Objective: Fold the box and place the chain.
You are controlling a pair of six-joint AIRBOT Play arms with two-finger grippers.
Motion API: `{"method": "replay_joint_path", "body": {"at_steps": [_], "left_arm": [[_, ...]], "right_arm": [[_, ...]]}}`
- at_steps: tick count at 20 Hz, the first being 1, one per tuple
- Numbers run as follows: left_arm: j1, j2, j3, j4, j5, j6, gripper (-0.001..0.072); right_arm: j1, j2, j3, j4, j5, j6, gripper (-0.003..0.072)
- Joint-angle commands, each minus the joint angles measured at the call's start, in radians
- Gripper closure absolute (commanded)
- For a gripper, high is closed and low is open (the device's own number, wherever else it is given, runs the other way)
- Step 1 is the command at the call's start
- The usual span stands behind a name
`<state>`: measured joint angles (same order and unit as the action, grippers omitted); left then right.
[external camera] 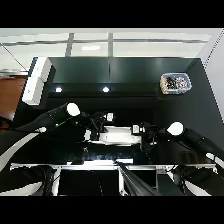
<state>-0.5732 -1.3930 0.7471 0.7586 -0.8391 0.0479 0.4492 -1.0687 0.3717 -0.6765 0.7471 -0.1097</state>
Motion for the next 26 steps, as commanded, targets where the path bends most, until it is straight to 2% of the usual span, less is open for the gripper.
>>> {"method": "replay_joint_path", "body": {"at_steps": [1,2,5,8,12,13,15,16,19,24,26], "left_arm": [[0.000,0.000,0.000,0.000,-0.009,0.000,0.0675],[0.000,0.000,0.000,0.000,-0.010,0.000,0.0675],[0.000,0.000,0.000,0.000,-0.010,0.000,0.0672],[0.000,0.000,0.000,0.000,-0.010,0.000,0.0536],[0.000,0.005,0.012,0.001,-0.009,0.000,0.0521],[0.002,0.011,0.019,0.011,-0.010,0.000,0.0498],[0.007,0.031,0.040,0.045,-0.011,-0.028,0.0148],[0.013,0.041,0.046,0.061,-0.011,-0.065,0.0093],[0.037,0.093,0.047,0.131,-0.058,-0.141,0.0080],[0.107,0.191,0.047,0.232,-0.202,-0.372,0.0085],[0.114,0.227,0.047,0.253,-0.227,-0.462,0.0244]], "right_arm": [[0.002,0.000,-0.006,-0.001,-0.003,0.001,0.0106],[0.002,0.000,-0.006,0.000,-0.003,0.001,0.0213],[0.002,0.000,-0.006,-0.001,-0.003,0.001,0.0209],[0.002,0.000,-0.006,-0.001,-0.010,0.001,0.0209],[0.002,0.000,-0.005,-0.001,-0.033,0.001,0.0209],[0.002,0.000,-0.005,-0.001,-0.033,0.001,0.0209],[0.002,0.000,0.000,-0.002,-0.033,-0.002,0.0209],[0.002,0.000,0.002,-0.006,-0.036,-0.009,0.0209],[0.002,0.000,0.009,-0.008,-0.036,-0.034,0.0209],[0.002,0.000,0.030,-0.008,-0.010,-0.068,0.0209],[0.002,0.000,0.031,-0.008,-0.010,-0.067,0.0209]]}}
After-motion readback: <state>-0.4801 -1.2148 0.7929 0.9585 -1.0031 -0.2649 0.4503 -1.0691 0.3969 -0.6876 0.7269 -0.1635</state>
